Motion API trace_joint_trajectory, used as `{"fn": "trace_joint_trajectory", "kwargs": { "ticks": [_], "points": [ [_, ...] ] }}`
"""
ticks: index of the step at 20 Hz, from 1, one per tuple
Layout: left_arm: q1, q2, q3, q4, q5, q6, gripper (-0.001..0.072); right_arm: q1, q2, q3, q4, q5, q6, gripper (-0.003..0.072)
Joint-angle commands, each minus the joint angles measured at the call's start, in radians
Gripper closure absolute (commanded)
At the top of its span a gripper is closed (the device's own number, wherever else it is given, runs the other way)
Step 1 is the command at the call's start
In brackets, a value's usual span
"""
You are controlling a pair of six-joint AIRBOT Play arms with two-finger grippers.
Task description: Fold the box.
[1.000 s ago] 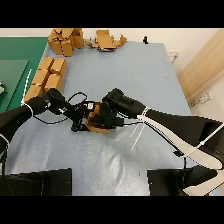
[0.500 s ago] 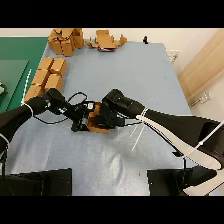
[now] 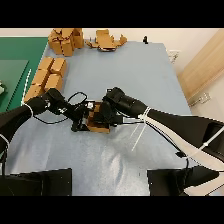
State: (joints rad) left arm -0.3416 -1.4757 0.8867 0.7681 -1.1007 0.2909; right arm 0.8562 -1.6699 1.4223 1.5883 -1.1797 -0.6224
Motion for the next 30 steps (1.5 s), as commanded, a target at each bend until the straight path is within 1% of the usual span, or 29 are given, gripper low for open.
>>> {"fn": "trace_joint_trajectory", "kwargs": {
  "ticks": [1,2,4,6,7,8,10,11,13,14,15,16,17,19,20,21,22,23,24,25,26,27,29,30],
  "points": [
    [0.0,0.001,0.0,0.003,0.001,0.003,0.0688,-0.014,0.038,-0.005,-0.042,-0.046,-0.011,0.0312],
    [0.0,0.001,0.0,0.002,0.001,0.003,0.0687,-0.021,0.046,-0.009,-0.047,-0.062,-0.019,0.0312],
    [0.0,0.001,0.0,0.003,0.001,0.003,0.0688,-0.039,0.058,-0.02,-0.052,-0.103,-0.048,0.0253],
    [0.0,0.001,0.0,0.003,0.001,0.003,0.0688,-0.056,0.072,-0.043,-0.052,-0.131,-0.082,0.0252],
    [0.0,0.001,0.0,0.003,0.001,0.003,0.0687,-0.063,0.084,-0.058,-0.054,-0.132,-0.089,0.0252],
    [0.001,0.001,0.0,0.003,0.001,0.003,0.0687,-0.07,0.098,-0.077,-0.056,-0.132,-0.093,0.0217],
    [0.001,0.001,0.0,0.003,0.002,0.003,0.0687,-0.087,0.146,-0.114,-0.056,-0.107,-0.118,0.0217],
    [0.001,0.001,0.0,0.003,0.002,0.003,0.0688,-0.094,0.182,-0.131,-0.056,-0.073,-0.134,0.0238],
    [0.001,0.001,0.0,0.003,0.002,0.003,0.0688,-0.115,0.282,-0.172,-0.041,0.038,-0.189,0.0374],
    [0.001,0.001,0.0,0.003,0.002,0.003,0.0688,-0.135,0.336,-0.197,0.002,0.098,-0.249,0.04],
    [0.001,0.001,0.0,0.003,0.002,0.003,0.0688,-0.157,0.383,-0.22,0.044,0.138,-0.298,0.0454],
    [0.001,0.001,0.0,0.003,0.002,0.003,0.0688,-0.179,0.421,-0.241,0.091,0.154,-0.346,0.0557],
    [0.001,0.001,0.0,0.003,0.002,0.003,0.0687,-0.203,0.452,-0.269,0.096,0.148,-0.367,0.0681],
    [0.001,0.001,0.0,0.003,0.002,0.003,0.0688,-0.275,0.478,-0.353,0.098,0.138,-0.416,0.0683],
    [0.001,0.001,0.0,0.003,0.002,0.003,0.0687,-0.332,0.472,-0.409,0.147,0.195,-0.49,0.0684],
    [0.002,0.001,0.0,0.003,0.002,0.003,0.0688,-0.398,0.454,-0.461,0.284,0.29,-0.605,0.0685],
    [0.002,0.001,0.0,0.003,0.002,0.003,0.0688,-0.472,0.415,-0.5,0.505,0.385,-0.767,0.0685],
    [0.002,0.001,0.0,0.003,0.002,0.003,0.0688,-0.537,0.361,-0.51,0.71,0.429,-0.932,0.0685],
    [0.002,0.001,0.0,0.003,0.002,0.003,0.0687,-0.597,0.292,-0.502,0.908,0.439,-1.093,0.0684],
    [0.002,0.001,0.0,0.003,0.002,0.003,0.0687,-0.631,0.224,-0.476,1.046,0.425,-1.207,0.0684],
    [0.002,0.001,0.0,0.003,0.002,0.003,0.0688,-0.648,0.148,-0.425,1.143,0.372,-1.304,0.0684],
    [0.002,0.001,0.0,0.003,0.003,0.003,0.0688,-0.646,0.082,-0.359,1.183,0.285,-1.361,0.0684],
    [0.003,0.001,0.0,0.006,0.01,0.003,0.0688,-0.593,-0.025,-0.216,1.195,0.082,-1.471,0.0683],
    [0.006,0.001,0.0,0.011,0.009,0.003,0.0688,-0.555,-0.044,-0.174,1.196,-0.018,-1.556,0.0683]
  ]
}}
